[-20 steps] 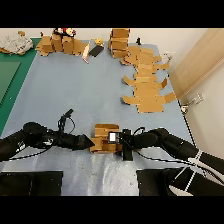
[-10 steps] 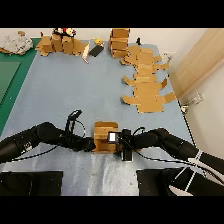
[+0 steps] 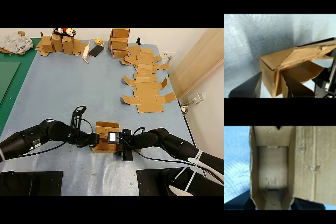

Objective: Fold the box.

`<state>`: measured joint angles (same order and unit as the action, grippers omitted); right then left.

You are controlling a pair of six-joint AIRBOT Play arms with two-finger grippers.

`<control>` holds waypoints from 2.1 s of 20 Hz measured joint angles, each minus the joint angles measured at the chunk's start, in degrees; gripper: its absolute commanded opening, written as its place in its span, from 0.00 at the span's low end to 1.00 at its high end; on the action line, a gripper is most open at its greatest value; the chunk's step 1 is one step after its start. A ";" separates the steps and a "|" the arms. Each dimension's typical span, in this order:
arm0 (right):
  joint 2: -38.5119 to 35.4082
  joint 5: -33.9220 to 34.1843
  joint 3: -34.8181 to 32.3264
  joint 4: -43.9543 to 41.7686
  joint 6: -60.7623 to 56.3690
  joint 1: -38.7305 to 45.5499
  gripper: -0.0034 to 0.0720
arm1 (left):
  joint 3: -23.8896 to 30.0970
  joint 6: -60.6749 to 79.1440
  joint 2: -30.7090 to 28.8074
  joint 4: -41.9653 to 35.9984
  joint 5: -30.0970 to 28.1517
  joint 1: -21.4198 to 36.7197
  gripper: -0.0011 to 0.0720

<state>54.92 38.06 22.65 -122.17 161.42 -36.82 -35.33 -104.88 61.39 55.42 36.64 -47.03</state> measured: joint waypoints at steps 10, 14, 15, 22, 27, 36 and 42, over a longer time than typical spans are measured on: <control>0.00 0.00 0.00 -0.04 -0.11 0.02 0.72 | -9.66 -22.16 9.29 15.28 3.89 -7.72 0.52; 0.00 -0.02 0.00 -0.07 -0.04 0.02 0.72 | -10.32 -24.06 9.86 17.25 4.24 -8.17 0.52; -0.02 -0.04 0.00 -0.09 -0.04 0.02 0.72 | -10.38 -24.24 9.90 17.53 4.28 -8.24 0.52; -0.02 -0.11 0.00 -0.11 0.07 0.02 0.72 | -10.56 -26.34 10.12 20.98 6.58 -8.39 0.52; 0.02 -0.13 0.00 -0.35 0.02 -0.04 0.72 | -10.84 -29.16 10.27 24.26 10.45 -8.39 0.52; 0.02 -0.13 0.00 -0.15 -0.02 0.00 0.72 | -12.02 -30.12 10.67 25.77 10.75 -8.96 0.52; 0.02 -0.13 0.00 -0.13 -0.02 0.00 0.72 | -16.55 -29.73 15.54 27.28 13.55 -11.17 0.52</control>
<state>54.94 37.93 22.65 -122.30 161.40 -36.82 -51.88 -134.61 76.93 82.70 50.19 -58.19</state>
